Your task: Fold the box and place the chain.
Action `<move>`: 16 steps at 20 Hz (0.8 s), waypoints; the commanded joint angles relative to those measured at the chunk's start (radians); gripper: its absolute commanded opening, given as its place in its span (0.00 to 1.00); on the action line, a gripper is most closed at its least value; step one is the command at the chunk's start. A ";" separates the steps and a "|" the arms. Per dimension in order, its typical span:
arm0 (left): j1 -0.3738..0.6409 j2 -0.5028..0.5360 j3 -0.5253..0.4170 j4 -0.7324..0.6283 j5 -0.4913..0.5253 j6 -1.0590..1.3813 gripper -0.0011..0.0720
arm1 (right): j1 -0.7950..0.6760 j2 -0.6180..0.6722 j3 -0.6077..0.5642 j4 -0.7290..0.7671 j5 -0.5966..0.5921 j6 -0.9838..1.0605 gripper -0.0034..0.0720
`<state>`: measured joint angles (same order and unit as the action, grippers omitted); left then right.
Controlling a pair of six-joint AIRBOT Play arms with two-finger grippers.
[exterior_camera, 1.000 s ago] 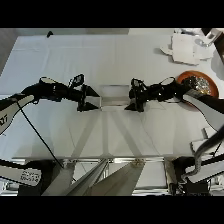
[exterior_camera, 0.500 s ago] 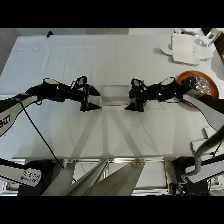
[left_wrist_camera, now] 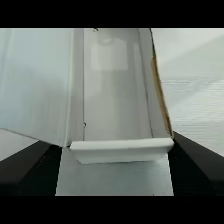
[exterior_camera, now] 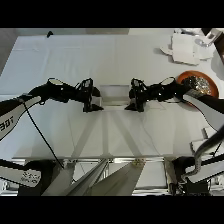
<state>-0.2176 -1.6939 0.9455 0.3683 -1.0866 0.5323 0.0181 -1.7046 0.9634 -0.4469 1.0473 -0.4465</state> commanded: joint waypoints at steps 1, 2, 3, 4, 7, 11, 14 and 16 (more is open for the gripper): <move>-0.024 0.002 0.006 0.010 0.084 -0.064 0.96 | 0.000 0.000 0.001 0.000 0.001 0.000 0.73; -0.034 0.002 0.008 0.016 0.110 -0.087 0.96 | 0.000 0.000 0.001 0.000 0.001 0.000 0.73; -0.042 0.001 0.010 0.031 0.124 -0.101 0.96 | 0.000 0.000 0.001 0.000 0.000 0.000 0.73; -0.051 -0.002 0.015 0.051 0.126 -0.111 0.96 | 0.000 0.000 0.001 0.000 0.000 0.000 0.73; -0.061 -0.002 0.017 0.076 0.126 -0.111 0.96 | 0.000 0.000 0.001 0.000 0.001 0.000 0.73; -0.061 -0.002 0.017 0.076 0.125 -0.111 0.96 | 0.000 0.000 0.001 0.000 0.000 0.000 0.73; -0.060 -0.002 0.017 0.075 0.119 -0.111 0.95 | 0.000 0.000 0.001 0.000 0.001 0.000 0.73; -0.060 -0.002 0.017 0.075 0.118 -0.110 0.68 | 0.000 0.000 0.001 0.000 0.000 0.000 0.73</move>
<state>-0.2775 -1.6955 0.9615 0.4419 -0.9684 0.4221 0.0177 -1.7046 0.9634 -0.4465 1.0458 -0.4465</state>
